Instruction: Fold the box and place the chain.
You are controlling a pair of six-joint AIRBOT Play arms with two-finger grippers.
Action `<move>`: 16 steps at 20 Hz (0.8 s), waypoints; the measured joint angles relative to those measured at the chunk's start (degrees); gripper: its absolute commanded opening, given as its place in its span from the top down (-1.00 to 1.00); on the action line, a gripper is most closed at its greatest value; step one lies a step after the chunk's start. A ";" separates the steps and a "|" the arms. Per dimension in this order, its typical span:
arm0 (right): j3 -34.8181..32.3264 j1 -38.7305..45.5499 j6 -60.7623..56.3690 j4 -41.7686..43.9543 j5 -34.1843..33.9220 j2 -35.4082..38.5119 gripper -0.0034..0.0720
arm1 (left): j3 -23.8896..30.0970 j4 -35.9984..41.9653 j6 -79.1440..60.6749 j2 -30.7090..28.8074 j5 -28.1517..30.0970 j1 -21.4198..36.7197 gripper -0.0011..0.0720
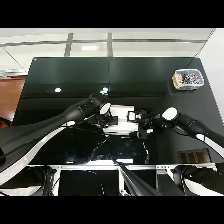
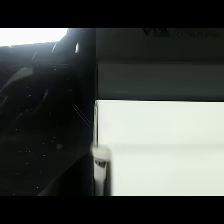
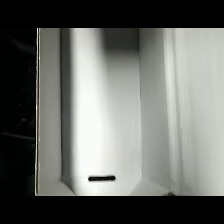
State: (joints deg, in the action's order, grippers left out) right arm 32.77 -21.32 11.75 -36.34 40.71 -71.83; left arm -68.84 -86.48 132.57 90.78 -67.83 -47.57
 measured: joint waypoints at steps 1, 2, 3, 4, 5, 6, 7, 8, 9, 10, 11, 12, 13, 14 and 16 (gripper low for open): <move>0.00 0.11 -0.76 -1.40 0.48 1.11 -0.96 | 0.00 0.13 0.02 0.00 0.00 0.00 0.91; 0.00 0.28 -1.31 -2.86 1.07 2.12 -0.96 | 0.00 0.13 0.00 0.00 0.00 -0.02 0.91; 0.00 0.42 -1.66 -4.26 2.01 3.08 -0.96 | 0.00 0.13 -0.02 0.00 0.00 -0.04 0.91; 0.00 0.52 -1.99 -5.38 2.73 3.76 -0.96 | 0.00 0.17 -0.04 0.00 -0.02 -0.04 0.91; 0.00 0.57 -2.25 -6.01 3.26 4.20 -0.95 | 0.00 0.17 -0.04 0.00 -0.04 -0.04 0.91; 0.00 0.57 -2.38 -6.51 3.67 4.55 -0.66 | 0.00 0.17 -0.07 0.00 -0.09 -0.07 0.91; 0.00 0.57 -2.38 -6.93 4.04 4.81 -0.30 | 0.00 0.20 -0.22 0.00 -0.13 -0.07 0.91; 0.00 0.57 -2.36 -7.21 4.20 5.01 -0.07 | 0.00 0.22 -0.22 0.00 -0.31 -0.09 0.91; 0.00 0.57 -2.34 -7.56 4.42 5.14 0.30 | 0.00 0.22 -0.22 0.00 -0.33 -0.11 0.91; 0.00 0.57 -2.29 -7.61 4.72 5.22 0.34 | 0.00 0.24 -0.20 0.00 -0.31 -0.11 0.91; 0.00 0.57 -2.29 -7.48 4.87 5.31 0.34 | 0.00 0.24 -0.20 0.00 -0.31 -0.11 0.90; 0.00 0.57 -2.16 -6.78 4.94 5.35 0.34 | 0.00 0.24 -0.20 0.00 -0.31 -0.09 0.90; 0.00 0.57 -2.16 -5.57 4.90 5.35 0.34 | 0.00 0.24 -0.17 0.00 -0.31 -0.11 0.90; 0.00 0.57 -2.14 -3.85 4.79 5.29 0.34 | 0.00 0.31 -0.17 0.00 -0.31 -0.09 0.90; 0.00 0.57 -2.14 0.26 3.74 4.52 0.34 | 0.00 0.37 -0.07 0.00 -0.33 -0.09 0.90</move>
State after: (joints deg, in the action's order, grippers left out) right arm 32.77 -20.75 9.61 -36.07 44.45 -67.31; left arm -68.84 -86.11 132.51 90.78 -68.16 -47.66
